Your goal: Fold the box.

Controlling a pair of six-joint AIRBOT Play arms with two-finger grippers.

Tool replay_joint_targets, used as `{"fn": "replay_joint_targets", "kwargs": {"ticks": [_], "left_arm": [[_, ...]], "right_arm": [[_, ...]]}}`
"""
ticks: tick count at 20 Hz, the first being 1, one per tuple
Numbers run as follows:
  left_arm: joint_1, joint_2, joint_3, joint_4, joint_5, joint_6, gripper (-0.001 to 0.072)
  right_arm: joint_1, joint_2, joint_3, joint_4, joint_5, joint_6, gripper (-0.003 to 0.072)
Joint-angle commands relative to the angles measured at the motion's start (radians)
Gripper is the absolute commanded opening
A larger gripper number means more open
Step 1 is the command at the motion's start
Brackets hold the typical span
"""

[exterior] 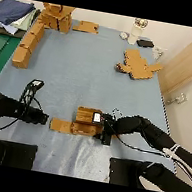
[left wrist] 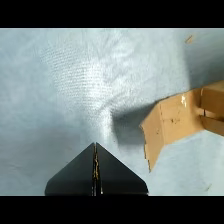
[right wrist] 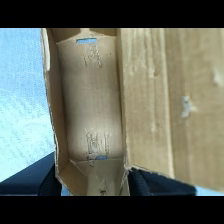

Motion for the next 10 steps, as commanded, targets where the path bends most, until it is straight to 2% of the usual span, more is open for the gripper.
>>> {"fn": "replay_joint_targets", "kwargs": {"ticks": [1,5,10], "left_arm": [[0.019,-0.081,-0.019,-0.142,0.01,0.054,0.0012],[0.018,-0.18,-0.02,-0.314,0.035,0.195,0.0012],[0.018,-0.198,-0.02,-0.38,0.068,0.241,0.0012]], "right_arm": [[0.0,-0.001,0.0,0.0,0.0,0.0,0.0449],[0.0,-0.001,0.0,0.0,0.0,0.0,0.0448],[0.0,-0.001,0.0,0.0,0.0,0.0,0.0448]]}}
